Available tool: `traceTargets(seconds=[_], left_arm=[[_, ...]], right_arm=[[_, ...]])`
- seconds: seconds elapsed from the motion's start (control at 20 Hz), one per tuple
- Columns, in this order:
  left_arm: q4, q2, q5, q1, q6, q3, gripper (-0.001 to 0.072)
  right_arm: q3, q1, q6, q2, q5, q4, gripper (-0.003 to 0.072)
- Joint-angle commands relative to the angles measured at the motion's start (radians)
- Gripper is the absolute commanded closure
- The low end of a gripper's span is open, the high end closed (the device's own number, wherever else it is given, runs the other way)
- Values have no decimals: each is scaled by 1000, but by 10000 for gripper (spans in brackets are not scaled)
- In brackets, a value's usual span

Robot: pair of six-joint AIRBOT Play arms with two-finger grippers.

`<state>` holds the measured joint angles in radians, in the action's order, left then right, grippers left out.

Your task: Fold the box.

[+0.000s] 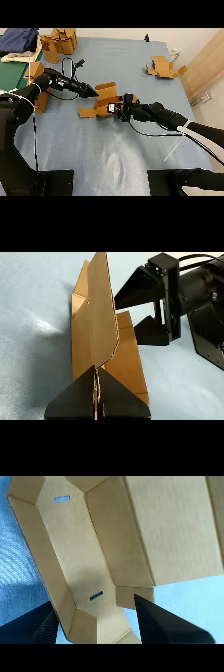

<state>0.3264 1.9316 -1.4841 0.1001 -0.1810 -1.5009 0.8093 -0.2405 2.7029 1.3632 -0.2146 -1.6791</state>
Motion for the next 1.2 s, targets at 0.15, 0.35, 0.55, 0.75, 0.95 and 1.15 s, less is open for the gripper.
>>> traceTargets(seconds=[0.15, 0.35, 0.55, 0.75, 0.95, 1.15], left_arm=[[20, 0, -38, 0, -5, -1, 690], [20, 0, -38, 0, -16, -1, 690], [20, 0, -37, 0, -18, -1, 690], [20, 0, -38, 0, -18, -1, 689], [20, 0, -40, 0, -18, -1, 690], [20, 0, -47, 0, -18, -1, 690]], right_arm=[[0, 5, -17, 17, 52, -17, -24], [2, 5, -16, 17, 84, -19, -25], [2, 5, -16, 17, 95, -19, -25], [2, 5, -16, 17, 125, -19, -26], [2, 5, -15, 17, 133, -19, -27], [2, 7, -13, 22, 140, -19, -28]])
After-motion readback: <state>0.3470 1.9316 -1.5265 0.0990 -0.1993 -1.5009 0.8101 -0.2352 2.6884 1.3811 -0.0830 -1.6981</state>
